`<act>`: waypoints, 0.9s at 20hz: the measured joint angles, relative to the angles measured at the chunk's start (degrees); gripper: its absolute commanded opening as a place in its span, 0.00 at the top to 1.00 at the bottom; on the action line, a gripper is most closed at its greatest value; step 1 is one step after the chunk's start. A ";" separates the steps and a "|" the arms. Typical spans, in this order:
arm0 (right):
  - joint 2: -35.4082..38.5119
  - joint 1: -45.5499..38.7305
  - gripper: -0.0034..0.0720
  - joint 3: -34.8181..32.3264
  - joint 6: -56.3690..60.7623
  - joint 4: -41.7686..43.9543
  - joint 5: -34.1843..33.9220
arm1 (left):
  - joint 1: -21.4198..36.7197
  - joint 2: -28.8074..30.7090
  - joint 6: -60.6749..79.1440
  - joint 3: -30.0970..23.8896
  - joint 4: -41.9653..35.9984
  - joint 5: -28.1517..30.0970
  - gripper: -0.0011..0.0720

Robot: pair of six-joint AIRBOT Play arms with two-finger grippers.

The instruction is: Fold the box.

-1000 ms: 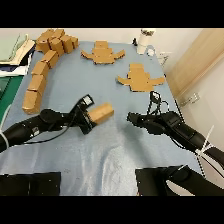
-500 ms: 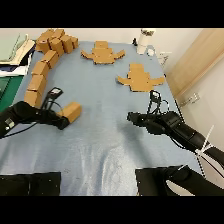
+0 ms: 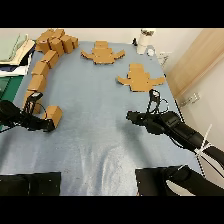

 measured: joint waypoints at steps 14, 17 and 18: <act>-0.04 0.00 0.95 0.00 0.02 -0.02 0.22 | 2.08 3.43 -7.89 0.04 16.63 -7.96 0.26; -0.04 0.00 0.95 0.00 0.02 -0.02 1.01 | 2.08 7.37 -10.29 0.07 21.53 -9.68 0.26; -0.04 0.00 0.95 0.00 0.00 -0.11 1.36 | 2.08 8.31 -10.69 0.11 22.56 -10.01 0.26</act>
